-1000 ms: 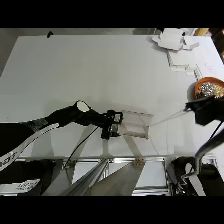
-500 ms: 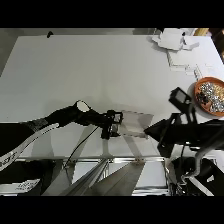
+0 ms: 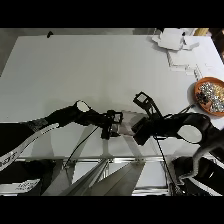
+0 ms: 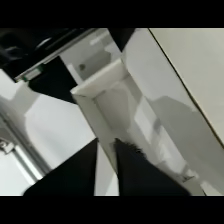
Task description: Fold the box and place the chain.
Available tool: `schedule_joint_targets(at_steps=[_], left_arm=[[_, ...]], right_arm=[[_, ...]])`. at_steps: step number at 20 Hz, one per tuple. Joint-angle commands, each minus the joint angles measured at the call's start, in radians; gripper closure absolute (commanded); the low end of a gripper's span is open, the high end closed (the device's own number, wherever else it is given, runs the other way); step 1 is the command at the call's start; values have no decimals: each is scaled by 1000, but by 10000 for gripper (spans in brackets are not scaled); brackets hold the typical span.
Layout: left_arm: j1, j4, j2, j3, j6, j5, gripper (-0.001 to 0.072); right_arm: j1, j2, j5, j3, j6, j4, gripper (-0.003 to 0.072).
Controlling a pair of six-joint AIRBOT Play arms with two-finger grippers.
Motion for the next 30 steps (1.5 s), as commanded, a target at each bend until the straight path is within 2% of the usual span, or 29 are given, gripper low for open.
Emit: schedule_joint_targets(at_steps=[1,3,4,5,6,8,9,11,13,16,18,20,26,30], left_arm=[[1,0,0,0,0,0,377],[1,0,0,0,0,0,377],[1,0,0,0,0,0,377],[1,0,0,0,0,0,377],[1,0,0,0,0,1,377],[1,0,0,0,0,0,377],[1,0,0,0,0,0,377],[1,0,0,0,0,0,377],[1,0,0,0,0,0,377],[1,0,0,0,0,0,377],[1,0,0,0,0,0,377],[1,0,0,0,0,0,377],[1,0,0,0,0,0,377],[1,0,0,0,0,0,377]], right_arm=[[-6,-43,0,10,16,-68,461],[-53,-11,137,64,-33,-126,472],[-87,14,227,90,-106,-161,505],[-120,43,301,100,-201,-196,569],[-157,71,367,98,-319,-232,586],[-248,104,475,86,-607,-293,587],[-294,106,478,70,-731,-299,587],[-383,93,414,13,-917,-294,587],[-431,69,315,-48,-1011,-293,587],[-447,11,193,-116,-1144,-276,575],[-447,-39,153,-132,-1218,-244,552],[-447,-89,116,-133,-1237,-235,502],[-447,-201,72,-134,-1248,-214,501],[-447,-227,56,-134,-1249,-214,512]])
